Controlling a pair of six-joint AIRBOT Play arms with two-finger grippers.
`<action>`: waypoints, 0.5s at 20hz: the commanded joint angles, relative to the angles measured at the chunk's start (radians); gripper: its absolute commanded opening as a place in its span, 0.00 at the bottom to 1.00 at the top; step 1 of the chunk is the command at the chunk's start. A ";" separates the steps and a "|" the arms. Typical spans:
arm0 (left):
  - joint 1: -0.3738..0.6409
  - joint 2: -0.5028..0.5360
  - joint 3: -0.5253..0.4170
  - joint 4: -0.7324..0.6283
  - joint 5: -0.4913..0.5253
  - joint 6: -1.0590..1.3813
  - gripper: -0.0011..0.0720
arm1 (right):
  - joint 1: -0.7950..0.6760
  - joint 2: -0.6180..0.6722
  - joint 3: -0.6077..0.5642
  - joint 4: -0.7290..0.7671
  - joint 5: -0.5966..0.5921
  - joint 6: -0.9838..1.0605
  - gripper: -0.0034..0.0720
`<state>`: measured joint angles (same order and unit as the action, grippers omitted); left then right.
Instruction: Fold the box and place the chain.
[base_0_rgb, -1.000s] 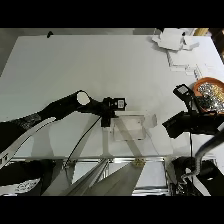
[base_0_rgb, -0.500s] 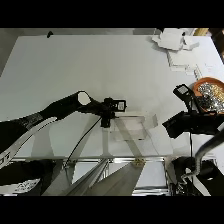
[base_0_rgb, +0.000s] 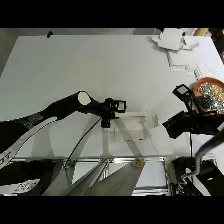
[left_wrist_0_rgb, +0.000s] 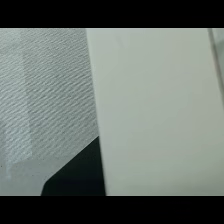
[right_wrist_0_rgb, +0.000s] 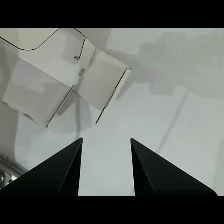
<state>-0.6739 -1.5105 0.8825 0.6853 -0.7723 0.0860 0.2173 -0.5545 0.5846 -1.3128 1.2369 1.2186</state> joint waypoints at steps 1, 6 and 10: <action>-0.001 -0.001 0.000 0.001 -0.002 0.000 0.03 | 0.001 0.000 0.000 0.005 0.000 -0.077 0.49; -0.001 -0.001 0.000 0.001 -0.003 0.000 0.03 | 0.001 0.000 0.000 0.042 0.000 -0.208 0.49; -0.002 0.000 0.000 -0.023 0.001 0.022 0.03 | 0.001 0.000 0.000 0.049 0.004 -0.208 0.49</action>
<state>-0.6750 -1.5108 0.8825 0.6804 -0.7746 0.0933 0.2173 -0.5545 0.5846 -1.2743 1.2385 1.0363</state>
